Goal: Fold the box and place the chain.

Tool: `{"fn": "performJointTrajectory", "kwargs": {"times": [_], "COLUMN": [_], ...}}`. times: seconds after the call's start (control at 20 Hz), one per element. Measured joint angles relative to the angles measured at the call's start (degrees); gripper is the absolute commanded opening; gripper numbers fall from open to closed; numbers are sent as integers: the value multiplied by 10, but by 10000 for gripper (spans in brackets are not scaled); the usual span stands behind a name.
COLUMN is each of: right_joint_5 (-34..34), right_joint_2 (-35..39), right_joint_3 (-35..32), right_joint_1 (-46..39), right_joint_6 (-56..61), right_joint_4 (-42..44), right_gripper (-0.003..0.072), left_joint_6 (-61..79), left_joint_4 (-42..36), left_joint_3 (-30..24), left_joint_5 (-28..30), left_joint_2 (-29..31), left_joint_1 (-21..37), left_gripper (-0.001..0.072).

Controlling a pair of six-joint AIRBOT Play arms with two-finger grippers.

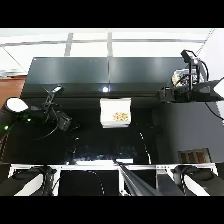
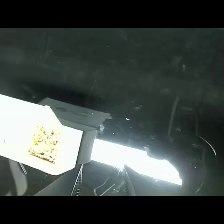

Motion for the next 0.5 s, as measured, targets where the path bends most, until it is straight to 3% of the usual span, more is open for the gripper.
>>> {"fn": "performJointTrajectory", "kwargs": {"times": [0.25, 0.5], "right_joint_5": [-5, -15], "right_joint_2": [0, 0], "right_joint_3": [0, 0], "right_joint_1": [0, 0], "right_joint_6": [1, 2], "right_joint_4": [-2, -3], "right_gripper": [309, 309], "left_joint_6": [290, 511], "left_joint_4": [-90, -123], "left_joint_3": [4, 8], "left_joint_5": [64, 105], "left_joint_2": [-32, -49], "left_joint_1": [-35, -73], "left_gripper": [714, 714]}}
